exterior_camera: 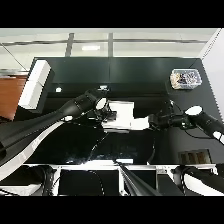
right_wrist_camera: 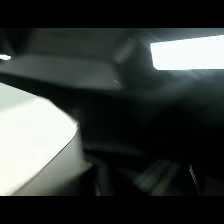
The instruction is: Fold the box and place the chain.
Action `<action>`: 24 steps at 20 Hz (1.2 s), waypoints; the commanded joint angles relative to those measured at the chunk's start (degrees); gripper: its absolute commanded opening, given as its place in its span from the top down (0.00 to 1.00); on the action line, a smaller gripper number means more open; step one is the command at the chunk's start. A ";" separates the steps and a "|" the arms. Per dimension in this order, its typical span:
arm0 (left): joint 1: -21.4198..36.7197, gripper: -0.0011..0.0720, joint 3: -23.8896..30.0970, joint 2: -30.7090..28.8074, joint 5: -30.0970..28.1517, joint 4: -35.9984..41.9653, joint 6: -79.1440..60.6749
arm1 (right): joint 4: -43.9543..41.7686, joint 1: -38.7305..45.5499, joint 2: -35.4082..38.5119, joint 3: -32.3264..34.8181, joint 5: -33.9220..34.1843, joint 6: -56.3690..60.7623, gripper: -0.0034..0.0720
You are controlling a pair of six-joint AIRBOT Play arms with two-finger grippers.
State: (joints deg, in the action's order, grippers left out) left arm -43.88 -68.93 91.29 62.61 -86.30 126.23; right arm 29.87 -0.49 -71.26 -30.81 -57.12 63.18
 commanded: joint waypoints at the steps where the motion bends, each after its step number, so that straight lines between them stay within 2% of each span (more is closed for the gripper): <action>1: 0.00 0.94 -0.04 0.02 0.00 0.00 0.02 | -3.10 -0.17 -0.90 -4.48 -4.98 -3.28 0.12; 4: 0.00 0.94 -0.04 0.02 0.00 0.00 0.02 | -4.00 -0.52 -0.90 -6.19 -7.37 -3.85 0.13; 9: 0.00 0.94 -0.04 0.02 0.00 0.00 0.02 | -5.90 -4.81 -0.90 -6.19 -5.49 -3.54 0.15; 10: 0.00 0.94 -0.04 0.02 -0.02 0.02 0.02 | -6.14 -6.29 -0.90 -6.19 -4.07 -2.78 0.29; 11: 0.00 0.94 -0.04 0.02 -0.02 0.02 0.02 | -6.03 -7.80 -0.90 -6.19 -2.45 -1.40 0.32; 15: 0.00 0.94 -0.04 0.02 0.00 0.02 0.02 | -5.09 -14.29 -0.92 -7.34 3.72 2.16 0.32; 17: 0.00 0.94 -0.04 0.02 0.00 0.02 0.02 | 1.64 -17.53 -0.92 -10.05 6.14 10.64 0.32; 21: 0.00 0.94 -0.04 0.02 0.02 0.00 0.02 | 27.10 -24.57 -0.92 -17.42 6.16 35.17 0.32; 24: 0.00 0.94 -0.04 0.02 0.02 0.02 0.02 | 36.65 -28.39 -1.44 -21.27 4.50 45.94 0.32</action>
State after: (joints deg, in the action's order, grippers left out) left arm -43.88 -68.93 91.29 62.41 -86.04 126.23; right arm 52.71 -24.97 -72.31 -48.29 -52.12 94.52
